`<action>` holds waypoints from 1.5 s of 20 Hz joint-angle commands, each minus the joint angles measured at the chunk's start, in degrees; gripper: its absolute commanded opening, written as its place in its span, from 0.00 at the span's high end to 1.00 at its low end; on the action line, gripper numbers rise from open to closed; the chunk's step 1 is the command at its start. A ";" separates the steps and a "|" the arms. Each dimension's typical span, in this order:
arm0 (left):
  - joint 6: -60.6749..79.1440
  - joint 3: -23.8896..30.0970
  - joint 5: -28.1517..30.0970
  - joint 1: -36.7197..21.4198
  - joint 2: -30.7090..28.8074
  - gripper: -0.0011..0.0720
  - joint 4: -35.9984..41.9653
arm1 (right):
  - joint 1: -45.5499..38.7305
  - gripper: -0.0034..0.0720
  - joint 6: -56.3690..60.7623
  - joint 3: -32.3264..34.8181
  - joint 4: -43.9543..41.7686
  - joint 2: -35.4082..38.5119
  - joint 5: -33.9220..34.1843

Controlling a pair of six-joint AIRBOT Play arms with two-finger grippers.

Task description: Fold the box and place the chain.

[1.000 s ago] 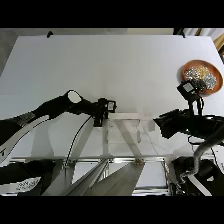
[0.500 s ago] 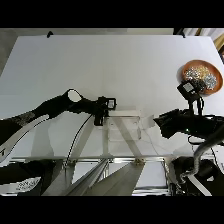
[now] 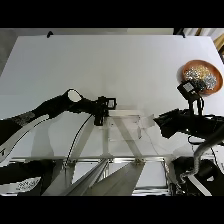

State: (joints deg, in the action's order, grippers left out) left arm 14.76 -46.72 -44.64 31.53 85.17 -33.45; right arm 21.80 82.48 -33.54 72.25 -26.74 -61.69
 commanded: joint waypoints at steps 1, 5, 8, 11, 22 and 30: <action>-0.02 -0.07 -0.26 0.00 -0.07 0.97 0.00 | -0.02 0.56 0.00 0.00 -0.04 0.04 0.00; -0.02 -0.07 -0.61 0.00 -0.07 0.97 -0.02 | -0.02 0.91 -3.21 0.00 -0.28 0.04 0.02; -0.02 -0.07 -0.61 0.00 -0.07 0.97 0.00 | -0.02 0.92 -6.95 0.00 -0.28 0.04 0.31; -0.02 -0.07 -0.59 0.00 -0.07 0.97 0.00 | -0.02 0.92 -14.58 0.00 -0.48 0.04 0.59; 0.00 -0.07 -0.59 0.00 -0.07 0.97 0.00 | 4.59 0.93 -58.99 0.00 -11.69 -19.04 -2.78; -0.02 -0.07 -0.59 0.00 -0.07 0.97 0.00 | 12.76 0.35 -52.48 0.07 -1.22 -20.41 0.33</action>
State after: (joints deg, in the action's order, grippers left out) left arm 14.74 -46.74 -45.25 31.51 85.14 -33.45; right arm 33.08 26.04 -33.54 67.18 -46.63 -62.61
